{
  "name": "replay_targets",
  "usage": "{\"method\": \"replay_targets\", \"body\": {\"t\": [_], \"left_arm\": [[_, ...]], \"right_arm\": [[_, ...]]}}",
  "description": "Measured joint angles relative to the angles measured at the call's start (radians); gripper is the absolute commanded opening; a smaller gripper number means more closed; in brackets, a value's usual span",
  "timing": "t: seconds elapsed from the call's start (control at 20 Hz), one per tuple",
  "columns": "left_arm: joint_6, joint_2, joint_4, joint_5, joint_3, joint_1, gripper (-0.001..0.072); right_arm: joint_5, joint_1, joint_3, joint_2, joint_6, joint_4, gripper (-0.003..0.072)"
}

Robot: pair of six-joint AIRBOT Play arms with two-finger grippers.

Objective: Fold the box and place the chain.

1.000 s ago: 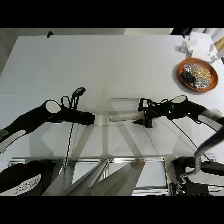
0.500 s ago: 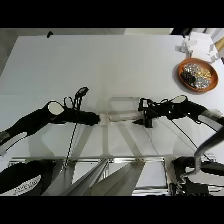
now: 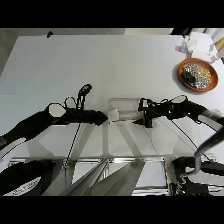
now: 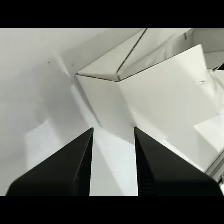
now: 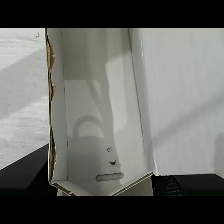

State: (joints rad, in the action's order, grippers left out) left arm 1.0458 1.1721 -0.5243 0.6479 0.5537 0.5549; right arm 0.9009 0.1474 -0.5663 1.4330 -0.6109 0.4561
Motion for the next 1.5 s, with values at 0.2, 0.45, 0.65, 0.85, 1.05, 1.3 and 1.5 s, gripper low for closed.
{"method": "replay_targets", "body": {"t": [0.2,0.45,0.65,0.85,1.05,1.3,1.5], "left_arm": [[-0.003,-0.001,0.015,-0.008,0.015,0.011,0.0293],[0.041,0.028,0.006,-0.012,0.05,0.025,0.0421],[0.147,0.085,-0.045,-0.019,0.086,0.061,0.042],[0.27,0.122,-0.127,-0.032,0.152,0.093,0.042],[0.457,0.147,-0.278,-0.008,0.217,0.114,0.0419],[0.725,0.163,-0.505,0.074,0.293,0.145,0.0415],[0.89,0.224,-0.663,0.19,0.397,0.182,0.0415]], "right_arm": [[0.0,0.0,0.0,0.0,0.0,0.0,0.0414],[0.0,0.0,0.0,0.0,0.0,0.0,0.0414],[0.0,0.0,0.0,0.0,0.0,0.0,0.0414],[-0.002,0.0,0.0,0.0,0.001,-0.001,0.0414],[-0.002,0.0,0.0,0.0,0.001,-0.002,0.0414],[-0.002,0.0,0.0,0.0,0.0,0.0,0.0414],[-0.001,0.0,0.0,0.0,0.0,0.0,0.0414]]}}
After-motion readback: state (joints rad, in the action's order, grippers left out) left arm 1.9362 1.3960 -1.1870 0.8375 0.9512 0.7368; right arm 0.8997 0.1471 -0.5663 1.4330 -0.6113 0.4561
